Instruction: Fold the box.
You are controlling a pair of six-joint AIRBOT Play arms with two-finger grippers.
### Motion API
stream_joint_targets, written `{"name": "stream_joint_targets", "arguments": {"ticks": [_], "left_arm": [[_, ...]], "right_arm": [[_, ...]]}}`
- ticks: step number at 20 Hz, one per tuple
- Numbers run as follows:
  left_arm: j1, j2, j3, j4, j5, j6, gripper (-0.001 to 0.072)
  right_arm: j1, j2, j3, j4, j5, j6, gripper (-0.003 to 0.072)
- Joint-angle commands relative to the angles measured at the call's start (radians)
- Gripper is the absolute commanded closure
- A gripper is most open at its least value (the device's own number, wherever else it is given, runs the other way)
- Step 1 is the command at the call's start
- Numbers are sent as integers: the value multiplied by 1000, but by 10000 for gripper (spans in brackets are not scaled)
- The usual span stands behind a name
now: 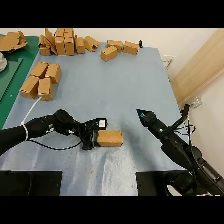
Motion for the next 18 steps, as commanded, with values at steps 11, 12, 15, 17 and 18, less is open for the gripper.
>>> {"name": "stream_joint_targets", "arguments": {"ticks": [11, 12, 15, 17, 18], "left_arm": [[450, 239, 1, 616, 33, -992, 291], [517, 239, 1, 687, -44, -1049, 291], [686, 239, 1, 745, -143, -1122, 291], [764, 239, 1, 745, -137, -1150, 292], [794, 239, 2, 745, -133, -1172, 292]], "right_arm": [[0, 0, 1, -2, -5, 0, 683], [0, 0, 1, -2, -5, 0, 683], [0, 0, 1, -2, -5, 0, 682], [0, 0, 1, -2, -5, 0, 683], [0, 0, 1, -2, -5, 0, 683]]}}
